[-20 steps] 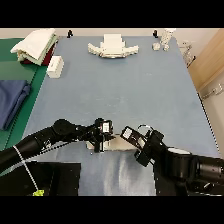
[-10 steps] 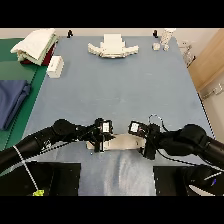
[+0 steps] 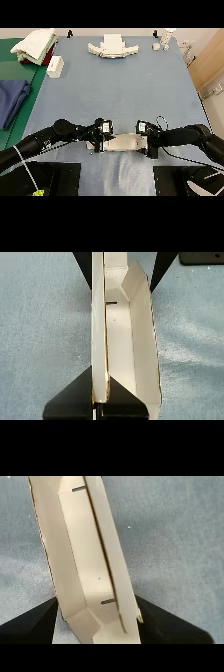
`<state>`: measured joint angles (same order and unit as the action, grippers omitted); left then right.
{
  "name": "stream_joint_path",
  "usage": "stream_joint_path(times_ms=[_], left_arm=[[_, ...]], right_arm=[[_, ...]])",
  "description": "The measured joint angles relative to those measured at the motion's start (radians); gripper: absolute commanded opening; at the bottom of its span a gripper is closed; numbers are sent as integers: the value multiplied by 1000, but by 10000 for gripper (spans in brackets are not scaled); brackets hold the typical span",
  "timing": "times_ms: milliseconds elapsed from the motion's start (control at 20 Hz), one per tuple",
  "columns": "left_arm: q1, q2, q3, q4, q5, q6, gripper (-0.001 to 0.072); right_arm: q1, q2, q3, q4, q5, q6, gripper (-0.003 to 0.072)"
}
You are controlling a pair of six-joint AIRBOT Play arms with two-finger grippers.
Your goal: Fold the box.
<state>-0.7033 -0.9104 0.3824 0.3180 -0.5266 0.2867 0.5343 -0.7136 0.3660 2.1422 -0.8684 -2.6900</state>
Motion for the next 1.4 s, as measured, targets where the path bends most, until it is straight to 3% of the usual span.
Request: stream_joint_path(times_ms=[550,650,900,1000,1150,1250,1400], left_arm=[[0,0,0,0,-1,0,13],[0,0,0,0,-1,0,13],[0,0,0,0,-1,0,13],[0,0,0,0,-1,0,13],[-2,0,0,0,-1,0,13],[-2,0,0,0,0,0,13],[-1,0,0,0,1,0,13]], right_arm=[[-12,-124,-3,36,27,-226,720],[-13,-137,-3,42,32,-241,630],[-13,-157,-7,48,40,-259,593],[-14,-162,-14,51,41,-259,524],[-14,-165,-21,57,47,-260,546],[-13,-166,-29,60,50,-260,677],[-13,-159,-35,62,51,-246,683]])
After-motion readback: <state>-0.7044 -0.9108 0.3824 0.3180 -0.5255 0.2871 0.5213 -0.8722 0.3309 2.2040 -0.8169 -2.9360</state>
